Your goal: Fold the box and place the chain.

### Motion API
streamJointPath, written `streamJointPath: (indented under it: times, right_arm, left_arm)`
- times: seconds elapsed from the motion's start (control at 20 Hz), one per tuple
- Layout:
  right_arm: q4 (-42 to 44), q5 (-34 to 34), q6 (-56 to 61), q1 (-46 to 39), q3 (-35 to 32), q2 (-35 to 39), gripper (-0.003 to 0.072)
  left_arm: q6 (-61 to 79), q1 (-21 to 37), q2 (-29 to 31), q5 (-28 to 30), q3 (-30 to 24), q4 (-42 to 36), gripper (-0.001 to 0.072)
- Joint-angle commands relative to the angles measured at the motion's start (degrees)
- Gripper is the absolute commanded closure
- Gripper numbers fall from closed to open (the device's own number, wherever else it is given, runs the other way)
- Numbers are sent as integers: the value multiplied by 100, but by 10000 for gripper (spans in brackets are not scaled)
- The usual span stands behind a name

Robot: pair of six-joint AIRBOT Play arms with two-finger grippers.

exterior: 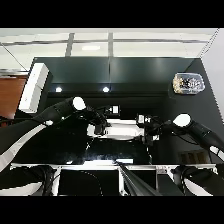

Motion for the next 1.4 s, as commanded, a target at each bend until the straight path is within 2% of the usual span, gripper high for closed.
streamJointPath:
  times: [0.0,1.05,1.35]
  right_arm:
    - [94,-136,-369,-4,-15,-190,86]
    - [-219,-205,-577,-2,-24,-442,87]
    - [-566,-549,-214,328,-24,-487,87]
  left_arm:
    - [0,0,-2,13,-2,7,678]
    - [0,0,-2,17,-2,-11,678]
    - [0,0,-2,15,-2,-11,678]
